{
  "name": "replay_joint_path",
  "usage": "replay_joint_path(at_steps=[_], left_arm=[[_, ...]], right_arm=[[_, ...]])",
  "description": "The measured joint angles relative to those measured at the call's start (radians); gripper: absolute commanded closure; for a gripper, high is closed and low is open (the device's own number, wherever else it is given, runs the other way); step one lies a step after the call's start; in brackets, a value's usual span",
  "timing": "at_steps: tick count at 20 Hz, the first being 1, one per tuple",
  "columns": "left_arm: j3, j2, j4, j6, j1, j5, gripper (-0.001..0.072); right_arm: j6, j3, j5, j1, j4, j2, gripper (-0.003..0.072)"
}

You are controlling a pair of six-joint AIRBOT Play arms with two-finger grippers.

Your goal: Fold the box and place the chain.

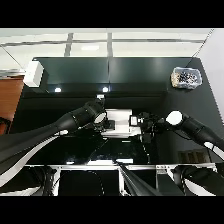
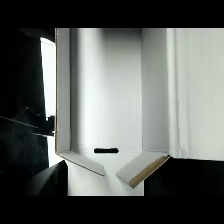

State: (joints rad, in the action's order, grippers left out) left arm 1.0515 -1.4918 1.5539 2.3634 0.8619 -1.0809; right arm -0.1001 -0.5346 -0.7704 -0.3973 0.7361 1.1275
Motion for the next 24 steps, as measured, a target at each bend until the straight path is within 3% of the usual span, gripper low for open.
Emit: replay_joint_path(at_steps=[1,2,6,16,22,23,24], left_arm=[[0.000,0.000,0.000,0.000,0.000,0.000,0.0682],[0.000,0.000,0.000,0.000,0.000,-0.001,0.0682],[0.000,0.000,0.000,0.000,0.000,-0.001,0.0682],[0.000,0.000,0.001,0.000,0.000,-0.003,0.0682],[0.000,0.000,0.001,0.000,0.000,-0.003,0.0682],[0.000,0.000,0.001,0.000,0.000,-0.003,0.0682],[0.000,0.000,0.001,0.000,0.000,-0.003,0.0682]], right_arm=[[0.003,0.000,-0.004,0.000,0.006,-0.005,0.0553],[0.005,0.000,-0.007,0.000,0.010,-0.009,0.0622],[0.008,0.000,-0.015,0.000,0.009,-0.016,0.0623],[0.011,0.000,-0.002,-0.013,-0.153,-0.006,0.0622],[0.163,-0.001,-0.011,0.002,-0.013,-0.113,0.0619],[0.207,-0.001,-0.011,0.014,0.022,-0.127,0.0430],[0.249,0.002,-0.011,0.029,0.050,-0.138,0.0149]])
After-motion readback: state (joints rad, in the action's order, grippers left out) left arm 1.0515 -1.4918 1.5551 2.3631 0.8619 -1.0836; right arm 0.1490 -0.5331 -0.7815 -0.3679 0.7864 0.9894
